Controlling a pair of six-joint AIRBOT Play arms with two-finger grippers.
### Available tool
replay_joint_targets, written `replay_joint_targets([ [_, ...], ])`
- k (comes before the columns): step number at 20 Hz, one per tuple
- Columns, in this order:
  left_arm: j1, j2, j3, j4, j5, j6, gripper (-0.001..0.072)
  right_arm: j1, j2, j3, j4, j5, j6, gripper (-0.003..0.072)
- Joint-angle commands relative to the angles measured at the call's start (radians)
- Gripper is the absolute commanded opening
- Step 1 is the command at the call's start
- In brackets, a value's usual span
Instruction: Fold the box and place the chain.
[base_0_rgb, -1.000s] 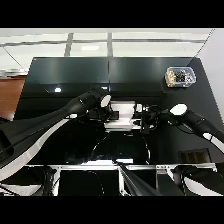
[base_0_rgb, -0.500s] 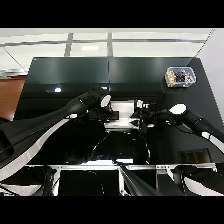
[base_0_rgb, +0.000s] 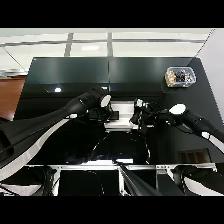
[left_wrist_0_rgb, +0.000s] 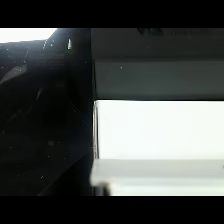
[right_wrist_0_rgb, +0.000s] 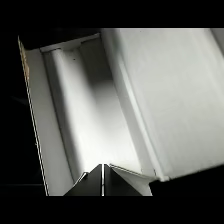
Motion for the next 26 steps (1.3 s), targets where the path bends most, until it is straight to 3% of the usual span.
replay_joint_targets([
  [1,0.003,-0.001,0.000,0.002,-0.003,-0.001,0.0027,-0.055,0.039,0.031,-0.029,0.111,0.411,0.0016],
  [3,0.003,-0.001,0.000,0.002,-0.003,-0.001,0.0027,-0.169,0.096,0.106,-0.129,0.303,0.701,0.0016],
  [5,0.003,-0.001,0.000,0.002,-0.004,-0.001,0.0027,-0.327,0.138,0.159,-0.225,0.415,0.937,0.0016],
  [8,0.004,-0.001,0.000,0.002,-0.003,-0.001,0.0027,-0.547,0.148,0.117,-0.314,0.326,1.121,0.0017],
  [11,0.004,-0.001,0.000,0.002,-0.002,-0.001,0.0027,-0.641,0.138,0.028,-0.338,0.239,1.395,0.0016],
  [16,0.004,-0.001,0.000,0.003,-0.003,-0.001,0.0027,-0.440,0.005,-0.003,-0.331,0.309,1.334,0.0017],
  [21,0.007,-0.001,0.000,0.004,-0.006,0.000,0.0027,-0.252,-0.114,-0.001,-0.011,0.316,1.101,0.0016],
  [26,0.007,-0.001,0.000,0.004,-0.026,-0.001,0.0027,-0.263,-0.093,0.064,-0.125,0.402,1.055,0.0017],
])
